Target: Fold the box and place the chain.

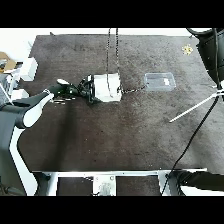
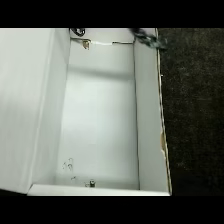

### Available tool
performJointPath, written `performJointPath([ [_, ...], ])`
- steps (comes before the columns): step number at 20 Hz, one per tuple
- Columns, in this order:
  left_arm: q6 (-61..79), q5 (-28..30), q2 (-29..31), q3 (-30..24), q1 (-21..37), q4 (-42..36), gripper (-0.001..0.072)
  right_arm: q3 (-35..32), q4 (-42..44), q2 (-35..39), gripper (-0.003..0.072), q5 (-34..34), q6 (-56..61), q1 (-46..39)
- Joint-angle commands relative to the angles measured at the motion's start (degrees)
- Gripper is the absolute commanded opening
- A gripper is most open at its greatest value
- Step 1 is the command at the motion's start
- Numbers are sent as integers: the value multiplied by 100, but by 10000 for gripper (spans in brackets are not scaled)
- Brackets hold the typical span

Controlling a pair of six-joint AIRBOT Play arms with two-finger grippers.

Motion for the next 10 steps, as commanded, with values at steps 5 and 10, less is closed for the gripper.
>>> performJointPath([
  [5,0,2,4,2,0,2,348,17,-81,-50,5,-269,4,-13],
  [10,0,2,4,2,0,2,348,-15,-201,-66,6,1744,409,-129],
])
